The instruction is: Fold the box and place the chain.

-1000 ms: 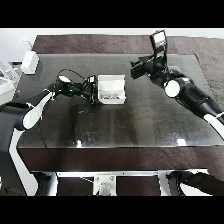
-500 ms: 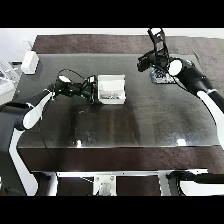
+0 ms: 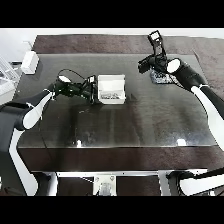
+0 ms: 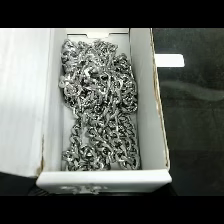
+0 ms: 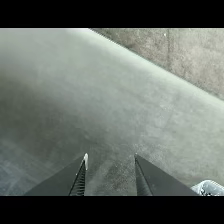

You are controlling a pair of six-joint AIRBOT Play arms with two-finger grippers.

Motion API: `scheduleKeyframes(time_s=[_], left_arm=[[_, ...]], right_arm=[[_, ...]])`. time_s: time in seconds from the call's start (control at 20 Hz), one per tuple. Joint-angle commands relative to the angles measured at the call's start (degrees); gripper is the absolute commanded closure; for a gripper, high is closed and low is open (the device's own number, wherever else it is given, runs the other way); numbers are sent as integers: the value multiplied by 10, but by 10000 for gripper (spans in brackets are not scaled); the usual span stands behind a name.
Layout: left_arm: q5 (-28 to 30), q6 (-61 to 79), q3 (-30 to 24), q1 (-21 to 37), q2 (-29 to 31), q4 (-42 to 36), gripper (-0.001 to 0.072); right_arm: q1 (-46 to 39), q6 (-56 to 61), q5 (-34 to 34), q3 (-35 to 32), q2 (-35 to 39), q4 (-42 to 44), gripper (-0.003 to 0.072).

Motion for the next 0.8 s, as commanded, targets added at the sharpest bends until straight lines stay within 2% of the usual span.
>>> scheduleKeyframes(time_s=[0.0,0.1,0.2,0.3,0.55,0.75], left_arm=[[0,0,0,1,0,0,301],[0,0,0,1,0,0,301],[0,0,0,1,0,0,301],[0,0,0,1,0,0,302],[0,0,0,1,0,0,301],[0,0,0,1,0,0,301]], right_arm=[[-50,-164,85,15,-15,237,322],[-89,-240,191,35,-36,359,326],[-103,-278,245,50,-56,402,332],[-98,-285,261,61,-77,402,332],[-76,-298,352,121,-164,403,332],[-54,-299,399,126,-185,395,333]])
